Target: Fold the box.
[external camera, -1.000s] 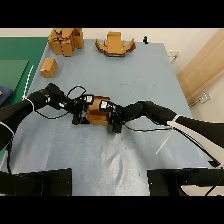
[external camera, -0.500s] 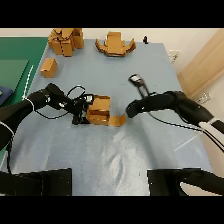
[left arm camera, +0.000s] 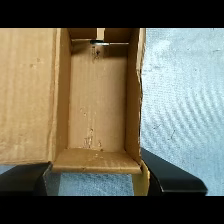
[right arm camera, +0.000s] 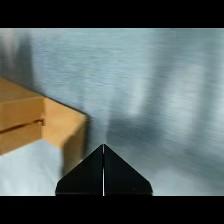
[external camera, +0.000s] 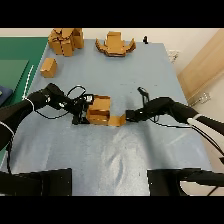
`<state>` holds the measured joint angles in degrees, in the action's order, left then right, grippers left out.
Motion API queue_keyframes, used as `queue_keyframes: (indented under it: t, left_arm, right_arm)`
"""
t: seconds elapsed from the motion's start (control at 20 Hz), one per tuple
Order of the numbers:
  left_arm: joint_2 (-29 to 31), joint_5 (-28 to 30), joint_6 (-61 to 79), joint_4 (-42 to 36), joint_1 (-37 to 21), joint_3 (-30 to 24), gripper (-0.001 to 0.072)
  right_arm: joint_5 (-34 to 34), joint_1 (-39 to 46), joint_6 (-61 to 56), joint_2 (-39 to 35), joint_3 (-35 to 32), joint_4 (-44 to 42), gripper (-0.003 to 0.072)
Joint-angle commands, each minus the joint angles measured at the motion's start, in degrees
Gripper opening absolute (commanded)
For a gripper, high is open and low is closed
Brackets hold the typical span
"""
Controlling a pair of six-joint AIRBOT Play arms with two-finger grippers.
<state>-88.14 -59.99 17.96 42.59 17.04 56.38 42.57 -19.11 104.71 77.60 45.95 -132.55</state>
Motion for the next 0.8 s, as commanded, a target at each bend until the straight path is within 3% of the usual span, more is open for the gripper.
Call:
queue_keyframes:
  t: [0.0, 0.3, 0.55, 0.65, 0.75]
  left_arm:
    - [0.0, 0.0, 0.0, 0.0, 0.0, 0.0, 0.0220]
    - [0.0, -0.2, -0.2, 0.0, 0.0, 0.0, 0.0220]
    - [0.0, -0.1, -1.1, 0.0, 0.0, 0.0, 0.0220]
    - [0.0, 0.1, -1.0, 0.0, 0.0, 0.0, 0.0220]
    - [0.0, 0.5, -1.1, 0.0, 0.0, 0.0, 0.0220]
  right_arm:
    - [0.6, -5.0, 2.9, 5.0, 4.2, -6.8, 0.0003]
    - [9.7, -5.6, 2.7, 4.3, 9.2, -7.4, 0.0004]
    - [5.8, -3.6, -12.5, -0.4, 9.1, 9.2, 0.0004]
    - [8.4, -2.3, -20.8, -1.4, 9.0, 17.2, 0.0004]
    - [8.2, -1.8, -22.6, -1.2, 7.5, 19.1, 0.0003]
